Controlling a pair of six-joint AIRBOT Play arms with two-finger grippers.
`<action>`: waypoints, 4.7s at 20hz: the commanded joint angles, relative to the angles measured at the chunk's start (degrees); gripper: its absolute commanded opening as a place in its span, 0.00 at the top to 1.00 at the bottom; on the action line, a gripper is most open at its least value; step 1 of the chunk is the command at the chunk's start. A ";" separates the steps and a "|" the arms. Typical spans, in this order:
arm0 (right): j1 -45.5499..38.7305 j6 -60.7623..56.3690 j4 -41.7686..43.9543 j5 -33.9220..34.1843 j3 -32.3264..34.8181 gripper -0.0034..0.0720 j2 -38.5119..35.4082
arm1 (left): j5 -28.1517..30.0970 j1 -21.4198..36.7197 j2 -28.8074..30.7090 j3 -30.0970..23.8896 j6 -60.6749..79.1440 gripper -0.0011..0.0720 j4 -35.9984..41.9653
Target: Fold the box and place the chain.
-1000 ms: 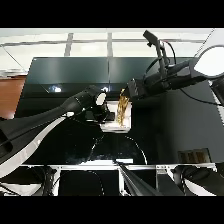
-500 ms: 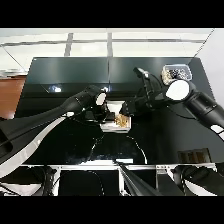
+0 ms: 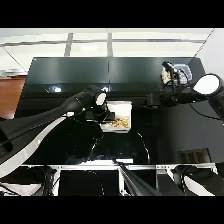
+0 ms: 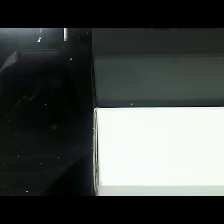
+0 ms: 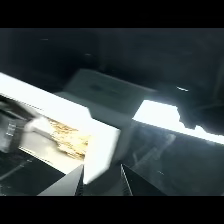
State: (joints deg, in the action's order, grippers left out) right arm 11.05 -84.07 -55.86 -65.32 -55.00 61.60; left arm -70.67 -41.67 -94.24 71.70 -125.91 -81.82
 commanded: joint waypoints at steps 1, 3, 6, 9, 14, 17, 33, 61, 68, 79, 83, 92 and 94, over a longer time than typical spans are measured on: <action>-3.15 1.88 -1.84 -2.45 0.02 0.59 -0.92 | -0.28 -0.04 -0.11 0.02 -6.88 0.95 0.04; -3.13 1.95 -1.81 -2.43 0.13 0.59 -0.92 | -0.35 -0.28 -0.02 0.04 -8.68 0.94 0.52; -3.15 2.36 -1.86 -2.38 0.15 0.59 -0.92 | -0.33 -0.50 2.56 0.04 -8.41 0.23 -0.66; -3.15 2.47 -1.84 -1.68 0.15 0.59 -0.92 | -0.81 -0.48 9.16 -0.07 -4.61 0.19 -6.97; -3.15 2.49 -2.12 -1.25 0.15 0.59 -0.90 | -7.04 1.75 23.39 -6.86 4.79 0.20 -20.39; -3.15 2.45 -3.82 -1.25 0.15 0.59 -0.90 | -4.00 12.35 31.89 -21.77 5.03 0.20 -16.90; -3.13 1.16 -4.20 0.46 0.15 0.59 -0.83 | 21.35 21.11 26.08 -38.51 140.52 0.01 44.46; -3.13 1.16 -4.15 2.97 0.15 0.59 -0.79 | 22.84 18.69 12.70 -28.83 137.85 0.02 46.07; -3.13 1.16 -4.15 2.99 0.15 0.59 -0.79 | 23.67 17.42 10.84 -26.34 139.62 0.02 46.49; -0.50 1.20 -4.35 9.97 3.04 0.59 -0.72 | 23.19 14.34 10.51 -25.83 141.09 0.15 46.71; 2.80 1.64 -3.15 24.94 5.11 0.02 1.25 | 23.76 14.12 10.51 -25.83 140.04 0.48 46.73; 6.27 51.98 19.56 12.81 2.23 0.02 10.78 | 23.71 14.14 10.51 -25.83 140.04 0.48 46.73; 6.14 58.71 17.77 7.98 2.08 0.02 9.27 | 23.71 14.14 10.51 -25.83 140.04 0.48 46.73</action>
State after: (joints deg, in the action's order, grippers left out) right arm 16.75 -41.63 -39.18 -48.97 -52.47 71.57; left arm -47.05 -27.51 -83.70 45.82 14.17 -35.07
